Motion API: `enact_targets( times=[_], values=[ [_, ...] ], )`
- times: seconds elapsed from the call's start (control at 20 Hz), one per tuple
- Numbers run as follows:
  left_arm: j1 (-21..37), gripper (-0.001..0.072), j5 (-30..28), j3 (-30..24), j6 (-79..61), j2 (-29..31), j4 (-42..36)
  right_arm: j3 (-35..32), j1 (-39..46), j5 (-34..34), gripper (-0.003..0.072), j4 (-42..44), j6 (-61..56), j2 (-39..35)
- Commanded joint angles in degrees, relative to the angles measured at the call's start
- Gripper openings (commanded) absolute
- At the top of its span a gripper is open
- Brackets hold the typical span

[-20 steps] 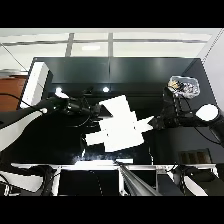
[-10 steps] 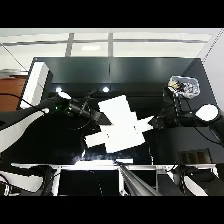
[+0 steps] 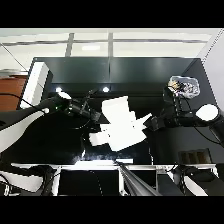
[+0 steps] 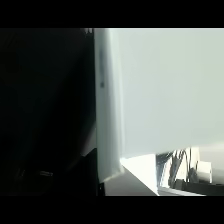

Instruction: Fold the box and place the chain.

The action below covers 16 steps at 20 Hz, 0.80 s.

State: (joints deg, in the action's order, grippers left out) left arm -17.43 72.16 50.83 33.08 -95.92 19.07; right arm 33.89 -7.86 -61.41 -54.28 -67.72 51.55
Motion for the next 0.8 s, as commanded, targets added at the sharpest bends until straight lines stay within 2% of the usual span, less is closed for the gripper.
enact_targets(
  times=[0.0, 0.1, 0.3, 0.45, 0.6, 0.65, 0.75],
  values=[
    [0.48, 0.0030, 2.14, 0.79, -3.48, 0.07, 0.50, 1.46, 0.02, -1.57, 0.0712, -5.55, -0.09, -0.04],
    [1.03, 0.0028, 3.02, 1.38, -4.79, 1.05, 1.57, 4.31, 0.52, -5.38, 0.0711, -10.60, -1.09, -0.13],
    [0.61, 0.0028, 1.86, 2.71, -4.85, 4.76, 9.55, 10.29, 5.46, -9.79, 0.0711, -15.61, -1.16, -3.02],
    [-0.87, 0.0027, -0.48, 2.86, -9.40, 9.07, 15.98, 11.67, 9.35, -10.51, 0.0711, -15.89, 0.98, -6.64],
    [-4.81, 0.0025, -3.04, 2.51, -9.51, 15.91, 24.76, 11.65, 9.40, -14.01, 0.0711, -15.96, 7.21, -7.30],
    [-6.12, 0.0025, -5.64, 1.46, -9.53, 18.64, 27.15, 11.65, 9.40, -13.88, 0.0711, -16.11, 8.33, -7.30],
    [-7.61, 0.0026, -14.95, -3.45, -11.21, 24.50, 27.21, 11.65, 9.40, -12.31, 0.0711, -15.15, 9.05, -7.30]
  ],
)
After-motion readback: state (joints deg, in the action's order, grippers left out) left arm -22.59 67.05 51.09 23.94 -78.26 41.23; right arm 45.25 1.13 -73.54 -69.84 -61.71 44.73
